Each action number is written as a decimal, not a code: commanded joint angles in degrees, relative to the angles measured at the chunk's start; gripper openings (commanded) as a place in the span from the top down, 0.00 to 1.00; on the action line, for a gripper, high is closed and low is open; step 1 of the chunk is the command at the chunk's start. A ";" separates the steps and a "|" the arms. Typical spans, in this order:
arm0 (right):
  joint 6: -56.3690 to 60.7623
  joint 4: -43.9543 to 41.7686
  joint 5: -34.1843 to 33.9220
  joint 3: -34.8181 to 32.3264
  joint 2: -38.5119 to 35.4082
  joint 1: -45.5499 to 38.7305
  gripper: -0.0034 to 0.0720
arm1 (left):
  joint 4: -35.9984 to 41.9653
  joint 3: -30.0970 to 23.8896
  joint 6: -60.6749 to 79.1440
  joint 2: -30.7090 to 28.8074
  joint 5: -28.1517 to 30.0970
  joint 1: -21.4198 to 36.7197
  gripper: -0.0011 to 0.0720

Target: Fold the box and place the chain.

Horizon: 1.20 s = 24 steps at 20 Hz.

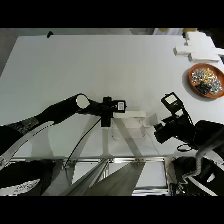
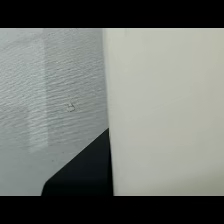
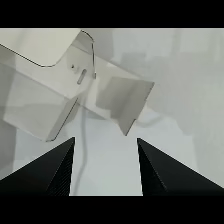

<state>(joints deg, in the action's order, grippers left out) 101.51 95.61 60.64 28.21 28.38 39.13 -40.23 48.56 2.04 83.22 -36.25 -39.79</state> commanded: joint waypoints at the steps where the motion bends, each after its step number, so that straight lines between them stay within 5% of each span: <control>1: -0.07 0.00 0.00 0.04 -0.02 0.02 0.38 | -3.43 0.04 -3.67 -0.09 1.79 -1.16 0.98; 24: -0.04 -0.15 0.04 0.04 -0.02 0.02 0.38 | -4.70 1.14 -3.76 -0.63 -1.70 -0.83 0.98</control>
<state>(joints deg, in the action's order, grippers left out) 101.43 95.59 60.69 28.21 28.38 39.13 -44.45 49.01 -1.69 83.68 -36.34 -40.77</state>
